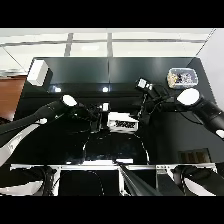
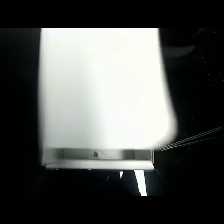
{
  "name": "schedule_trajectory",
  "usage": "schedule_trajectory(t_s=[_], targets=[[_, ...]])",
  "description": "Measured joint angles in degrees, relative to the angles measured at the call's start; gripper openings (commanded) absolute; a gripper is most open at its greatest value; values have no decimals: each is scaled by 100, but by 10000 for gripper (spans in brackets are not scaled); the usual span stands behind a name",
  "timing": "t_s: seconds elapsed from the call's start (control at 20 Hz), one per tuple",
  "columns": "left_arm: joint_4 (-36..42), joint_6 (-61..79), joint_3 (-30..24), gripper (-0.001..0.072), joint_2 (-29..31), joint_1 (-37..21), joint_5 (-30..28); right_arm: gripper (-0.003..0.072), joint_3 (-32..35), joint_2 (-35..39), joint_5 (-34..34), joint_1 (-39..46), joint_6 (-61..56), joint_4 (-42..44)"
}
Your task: Fold the box and place the chain.
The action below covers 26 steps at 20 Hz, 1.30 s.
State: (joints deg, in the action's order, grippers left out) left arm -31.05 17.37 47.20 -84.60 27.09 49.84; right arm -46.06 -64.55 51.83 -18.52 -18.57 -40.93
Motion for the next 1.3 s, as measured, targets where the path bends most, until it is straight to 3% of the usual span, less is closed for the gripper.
schedule_trajectory(t_s=[0.85, 0.9, 0.95, 1.0, 1.15, 1.25, 1.3], targets=[[0, 0, 0, 442, 0, 0, -4, 539, 61, -136, 525, -153, 140, -118], [0, 0, 0, 441, 0, 0, -4, 482, 61, -136, 503, -153, 138, -131], [0, -2, 0, 442, 0, 0, -4, 299, 63, -136, 485, -153, 133, -149], [2, -2, 0, 441, 0, 0, -2, 229, 68, -136, 485, -153, 109, -173], [4, -4, 0, 441, 0, 0, -15, 228, 70, -133, 468, -153, 15, -299], [7, -4, 0, 441, 0, 0, -15, 128, 74, -133, 457, -155, -15, -343], [4, -4, 0, 441, 0, 0, -15, 128, 74, -133, 444, -153, -37, -348]])
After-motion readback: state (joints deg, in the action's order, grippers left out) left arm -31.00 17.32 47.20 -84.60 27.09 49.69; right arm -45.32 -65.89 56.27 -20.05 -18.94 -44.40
